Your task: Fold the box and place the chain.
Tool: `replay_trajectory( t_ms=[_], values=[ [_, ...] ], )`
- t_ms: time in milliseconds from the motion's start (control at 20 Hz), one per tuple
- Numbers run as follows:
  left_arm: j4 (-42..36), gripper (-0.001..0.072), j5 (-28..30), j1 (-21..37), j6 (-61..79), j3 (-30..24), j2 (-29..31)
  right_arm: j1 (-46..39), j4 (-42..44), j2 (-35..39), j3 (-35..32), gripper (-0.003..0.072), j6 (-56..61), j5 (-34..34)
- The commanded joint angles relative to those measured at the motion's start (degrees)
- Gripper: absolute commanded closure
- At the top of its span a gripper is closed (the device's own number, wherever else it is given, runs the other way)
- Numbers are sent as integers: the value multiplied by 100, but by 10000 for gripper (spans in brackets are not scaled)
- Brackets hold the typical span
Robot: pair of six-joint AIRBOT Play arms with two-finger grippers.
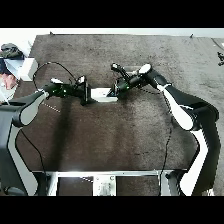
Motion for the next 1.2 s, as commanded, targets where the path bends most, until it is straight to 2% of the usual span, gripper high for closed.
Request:
replay_trajectory(
  t_ms=[0,150,300,450,500,600,750,850,1000,1150],
  values=[
    [0,477,2,0,-15,2,-2,-17,79,44,-4,695,85,22],
    [2,477,2,0,-15,2,-2,-94,828,597,-4,695,61,70],
    [0,477,2,0,-15,2,-2,-129,1088,1370,-17,696,179,293],
    [0,477,2,0,-15,0,-2,-221,1213,2437,-555,698,466,192],
    [0,477,2,0,-15,2,-2,-260,1244,2883,-953,697,568,-90],
    [0,477,2,0,-15,2,-2,-350,1246,3958,-2122,697,579,-1158],
    [2,477,0,0,-15,0,-2,-396,1246,5748,-4258,696,575,-3547],
    [-39,477,2,0,-15,2,-2,-393,1246,6870,-5639,696,570,-4828],
    [-125,477,-13,0,-15,2,-2,-393,1248,8032,-7069,695,575,-5904],
    [-144,477,-7,0,-20,0,-2,-393,1248,8712,-7871,695,577,-6419]
  ],
)
